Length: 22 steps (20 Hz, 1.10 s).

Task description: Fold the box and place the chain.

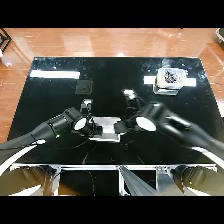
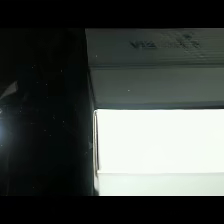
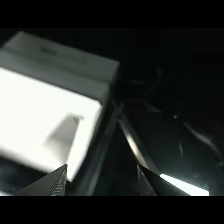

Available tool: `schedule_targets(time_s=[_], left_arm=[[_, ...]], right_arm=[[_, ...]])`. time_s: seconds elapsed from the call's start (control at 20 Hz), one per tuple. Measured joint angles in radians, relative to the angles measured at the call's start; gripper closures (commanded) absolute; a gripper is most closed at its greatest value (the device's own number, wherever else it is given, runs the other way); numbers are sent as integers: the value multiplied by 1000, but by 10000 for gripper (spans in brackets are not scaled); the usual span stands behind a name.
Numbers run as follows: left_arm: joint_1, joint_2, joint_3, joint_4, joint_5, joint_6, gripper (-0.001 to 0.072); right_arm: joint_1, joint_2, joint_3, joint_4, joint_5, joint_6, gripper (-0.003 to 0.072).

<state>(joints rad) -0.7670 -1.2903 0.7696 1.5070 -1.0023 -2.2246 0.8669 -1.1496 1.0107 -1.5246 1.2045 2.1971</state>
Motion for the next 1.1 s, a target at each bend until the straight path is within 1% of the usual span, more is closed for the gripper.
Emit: schedule_targets(time_s=[0.15, 0.25, 0.35, 0.4, 0.45, 0.5, 0.55, 0.65, 0.8, 0.9, 1.0, 1.05, 1.1], left_arm=[[0, 0, 0, 2, -1, 0, 689], [0, 0, 0, 2, -1, 0, 689], [0, 0, 0, 3, -1, 0, 689], [0, 0, 0, 3, -1, 0, 689], [0, 0, 0, 3, -2, 0, 689], [0, 0, 0, 3, -2, 0, 689], [0, 0, 0, 3, -2, 0, 689], [0, 0, 0, 3, -2, 0, 689], [0, 0, 0, 3, -1, 0, 689], [0, 0, 0, 3, -1, 0, 689], [0, 0, 0, 3, -1, -1, 689], [0, 0, 0, 3, -1, -1, 689], [0, 0, 0, 3, -1, -1, 689]], right_arm=[[-53, 167, 0, -68, 132, -45, 184], [-110, 257, 0, -154, 195, -58, 184], [-188, 309, -2, -256, 222, -75, 183], [-238, 322, -3, -306, 218, -83, 182], [-291, 328, -5, -340, 201, -91, 166], [-352, 325, -7, -370, 169, -98, -10], [-410, 317, -8, -386, 132, -107, -19], [-527, 276, -6, -376, 36, -144, -19], [-676, 156, 44, -264, -111, -205, -17], [-752, 34, 130, -186, -154, -211, -8], [-813, -113, 252, -113, -142, -177, -8], [-836, -185, 314, -80, -122, -153, 18], [-857, -261, 381, -38, -98, -121, 127]])
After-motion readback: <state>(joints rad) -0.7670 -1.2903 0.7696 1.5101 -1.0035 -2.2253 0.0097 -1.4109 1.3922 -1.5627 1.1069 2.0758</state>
